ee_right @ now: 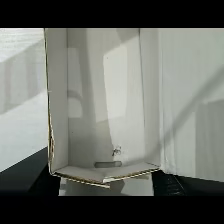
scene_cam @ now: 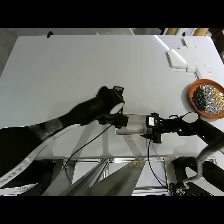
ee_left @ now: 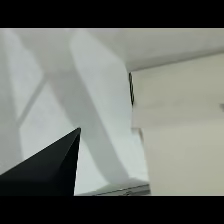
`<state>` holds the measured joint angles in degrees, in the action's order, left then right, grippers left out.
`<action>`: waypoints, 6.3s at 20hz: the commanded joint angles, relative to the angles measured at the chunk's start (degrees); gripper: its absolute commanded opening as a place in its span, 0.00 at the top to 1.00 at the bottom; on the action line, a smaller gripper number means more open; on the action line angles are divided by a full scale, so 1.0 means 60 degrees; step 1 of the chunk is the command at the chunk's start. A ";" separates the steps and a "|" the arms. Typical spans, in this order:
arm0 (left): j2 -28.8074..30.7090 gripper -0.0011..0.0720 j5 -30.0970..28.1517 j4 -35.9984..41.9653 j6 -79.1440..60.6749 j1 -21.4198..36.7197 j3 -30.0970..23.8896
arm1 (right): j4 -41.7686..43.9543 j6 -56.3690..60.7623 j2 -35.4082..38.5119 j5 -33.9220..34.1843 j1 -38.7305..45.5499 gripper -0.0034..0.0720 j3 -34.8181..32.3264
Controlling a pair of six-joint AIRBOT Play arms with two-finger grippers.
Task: Fold the box and place the chain.
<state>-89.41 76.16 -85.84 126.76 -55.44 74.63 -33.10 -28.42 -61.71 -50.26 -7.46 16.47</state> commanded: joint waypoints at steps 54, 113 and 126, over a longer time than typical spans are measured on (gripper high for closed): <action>0.2058 0.02 -0.7453 1.1763 -2.4185 0.1821 -0.7399 | -0.0011 0.0007 0.0007 -0.0011 0.0004 0.35 -0.0004; 0.1690 0.61 -0.7657 1.3733 -2.5624 0.1468 -0.7395 | -0.0827 0.0233 0.0025 0.0131 0.0007 0.09 0.0000; 0.1690 0.61 -0.7654 1.3733 -2.5624 0.1468 -0.7395 | -0.5089 0.5235 0.3865 -0.1526 0.0007 0.08 0.0007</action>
<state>-79.26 30.48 -3.51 -27.20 -46.65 30.28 -56.73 -5.58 -44.45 -56.45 -7.44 16.45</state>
